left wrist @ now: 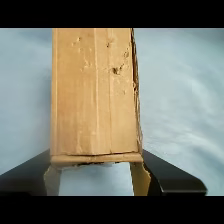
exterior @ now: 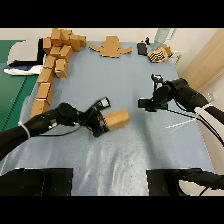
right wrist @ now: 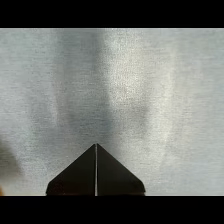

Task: Fold the box.

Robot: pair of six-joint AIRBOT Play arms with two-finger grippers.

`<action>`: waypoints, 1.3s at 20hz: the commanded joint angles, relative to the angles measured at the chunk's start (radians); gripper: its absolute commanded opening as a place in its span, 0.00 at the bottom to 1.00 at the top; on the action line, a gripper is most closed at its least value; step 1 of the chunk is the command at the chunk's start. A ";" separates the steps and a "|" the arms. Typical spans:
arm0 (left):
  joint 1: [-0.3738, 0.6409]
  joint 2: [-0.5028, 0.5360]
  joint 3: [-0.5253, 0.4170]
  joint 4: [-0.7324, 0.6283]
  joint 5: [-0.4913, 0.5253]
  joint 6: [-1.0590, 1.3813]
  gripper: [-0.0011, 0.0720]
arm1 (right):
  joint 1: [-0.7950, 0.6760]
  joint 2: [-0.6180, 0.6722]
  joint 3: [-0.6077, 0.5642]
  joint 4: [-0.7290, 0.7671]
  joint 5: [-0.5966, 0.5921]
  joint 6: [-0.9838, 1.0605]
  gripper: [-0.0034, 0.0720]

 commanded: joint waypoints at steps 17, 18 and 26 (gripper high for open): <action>0.525 -0.364 0.437 0.723 0.029 -1.262 0.73 | 0.001 -0.001 0.001 0.000 -0.001 0.002 0.05; 0.538 -0.396 0.470 0.723 0.029 -1.271 0.73 | 0.001 -0.001 0.001 0.000 -0.001 0.002 0.05; 0.586 -0.541 0.669 0.726 0.127 -1.273 0.73 | 0.001 -0.001 0.001 0.000 0.000 0.002 0.05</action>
